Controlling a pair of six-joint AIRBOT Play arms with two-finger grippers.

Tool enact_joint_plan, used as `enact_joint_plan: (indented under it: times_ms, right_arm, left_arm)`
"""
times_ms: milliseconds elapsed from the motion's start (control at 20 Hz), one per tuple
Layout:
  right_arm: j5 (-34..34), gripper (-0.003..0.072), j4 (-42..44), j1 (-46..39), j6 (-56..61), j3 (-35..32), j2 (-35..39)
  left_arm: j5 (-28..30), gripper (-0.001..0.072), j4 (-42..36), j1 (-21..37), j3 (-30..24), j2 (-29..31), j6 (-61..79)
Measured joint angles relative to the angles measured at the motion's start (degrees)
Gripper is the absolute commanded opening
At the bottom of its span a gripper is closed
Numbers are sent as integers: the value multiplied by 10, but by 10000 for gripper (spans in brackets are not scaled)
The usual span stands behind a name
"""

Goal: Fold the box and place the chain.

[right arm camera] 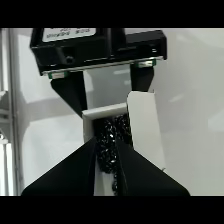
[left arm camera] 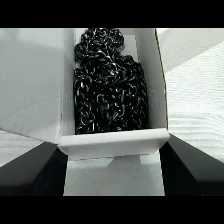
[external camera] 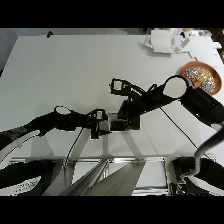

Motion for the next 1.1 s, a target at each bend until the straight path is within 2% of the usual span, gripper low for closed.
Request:
enact_joint_plan:
  times_ms: [250,450,700,1000,1050,1100]
  right_arm:
    - [-2,159,2,-24,0,27,-6]
    - [5,180,0,-42,-11,35,-44]
    - [15,179,-3,-26,-30,37,-101]
    - [50,181,-16,8,-66,37,-115]
    - [55,184,-28,12,-70,37,-114]
    - [59,228,-42,16,-73,37,-112]
  left_arm:
    - [0,109,0,0,0,0,0]
    - [0,109,0,0,0,0,0]
    - [0,109,0,0,0,0,0]
    - [-1,109,0,0,0,0,0]
    - [-1,109,0,0,0,0,0]
    - [0,109,0,0,0,0,0]
